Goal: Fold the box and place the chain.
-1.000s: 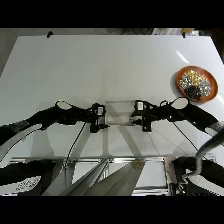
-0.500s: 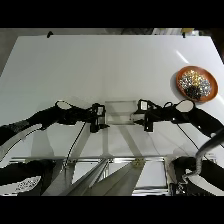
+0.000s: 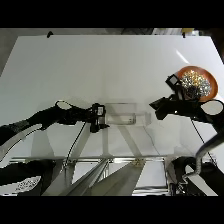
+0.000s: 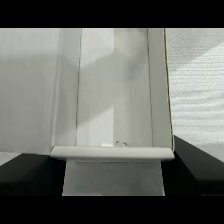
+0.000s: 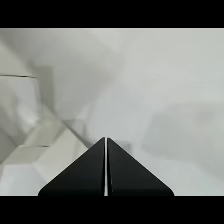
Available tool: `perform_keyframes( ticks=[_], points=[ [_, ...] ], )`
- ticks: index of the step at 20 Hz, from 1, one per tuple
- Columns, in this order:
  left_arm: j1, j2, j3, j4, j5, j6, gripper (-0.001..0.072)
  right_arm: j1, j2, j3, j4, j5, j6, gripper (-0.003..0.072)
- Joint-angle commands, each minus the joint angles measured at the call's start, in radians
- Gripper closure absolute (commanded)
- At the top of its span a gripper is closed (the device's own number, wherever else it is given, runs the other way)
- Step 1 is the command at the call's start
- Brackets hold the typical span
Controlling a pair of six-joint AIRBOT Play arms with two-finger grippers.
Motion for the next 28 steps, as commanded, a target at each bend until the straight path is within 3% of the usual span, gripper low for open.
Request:
perform_keyframes(
  ticks=[1,4,7,12,17,20,28],
  points=[
    [0.0,0.0,0.0,0.0,0.0,0.0,0.0456,-0.104,-0.055,-0.001,-0.208,0.01,0.52,0.067],
    [0.0,0.0,0.0,0.001,0.0,0.0,0.0456,-0.087,-0.167,-0.001,-0.158,0.111,0.548,0.0669],
    [0.0,0.0,0.0,0.001,0.0,0.0,0.0456,-0.022,-0.279,-0.001,-0.01,0.219,0.482,0.0669],
    [0.0,0.0,0.0,0.001,0.0,0.0,0.0456,0.055,-0.398,-0.001,0.04,0.228,0.446,0.0669],
    [0.0,0.0,0.0,0.001,0.0,-0.001,0.0456,0.059,-0.33,-0.001,0.156,0.259,0.333,0.0662],
    [0.0,0.0,0.0,0.001,0.0,0.0,0.0456,0.059,-0.267,-0.001,0.156,0.246,0.333,0.0499],
    [0.0,0.0,0.0,0.001,0.0,0.0,0.0456,0.059,-0.171,-0.001,0.165,0.24,0.337,0.0485]
  ],
)
